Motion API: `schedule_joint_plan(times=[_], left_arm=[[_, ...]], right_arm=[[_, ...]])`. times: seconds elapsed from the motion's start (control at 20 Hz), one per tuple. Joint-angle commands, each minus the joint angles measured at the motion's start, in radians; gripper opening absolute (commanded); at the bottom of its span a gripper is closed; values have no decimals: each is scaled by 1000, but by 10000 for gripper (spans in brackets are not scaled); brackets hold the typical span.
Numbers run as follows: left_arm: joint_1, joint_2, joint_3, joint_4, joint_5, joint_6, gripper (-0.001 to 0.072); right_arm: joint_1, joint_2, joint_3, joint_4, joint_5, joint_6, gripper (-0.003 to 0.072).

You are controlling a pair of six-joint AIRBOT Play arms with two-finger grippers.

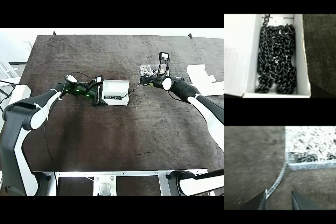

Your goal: Fold the box and place the chain.

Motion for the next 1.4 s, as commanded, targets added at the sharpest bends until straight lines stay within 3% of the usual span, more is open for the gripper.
schedule_joint_plan(times=[0.0, 0.25, 0.4, 0.55, 0.6, 0.65, 0.75, 0.9, 1.15, 1.35], left_arm=[[0, 1, 1, 0, 1, 0, 366], [0, 1, 1, 0, 1, 0, 366], [0, 1, 1, 0, 0, 0, 366], [0, 1, 1, 0, 0, 0, 365], [0, 1, 1, 0, 0, 0, 365], [0, 0, 1, 0, -1, 0, 365], [0, 0, 1, 0, -1, 0, 365], [0, 1, 1, 0, -1, 0, 366], [0, 1, 1, 0, -1, 0, 365], [0, 1, 1, 0, -1, 0, 366]], right_arm=[[-23, -116, 79, 89, -10, -70, 366], [-23, -204, 163, 364, 10, -302, 356], [-33, -245, 206, 397, 29, -330, 365], [-34, -245, 213, 398, 31, -434, 231], [-28, -245, 213, 397, 26, -471, 165], [-22, -245, 213, 397, 21, -515, 52], [-23, -233, 213, 394, 16, -531, 7], [-24, -124, 213, 394, 66, -531, 6], [-10, 185, 208, 393, 267, -531, 6], [40, 322, 208, 385, 359, -532, 6]])
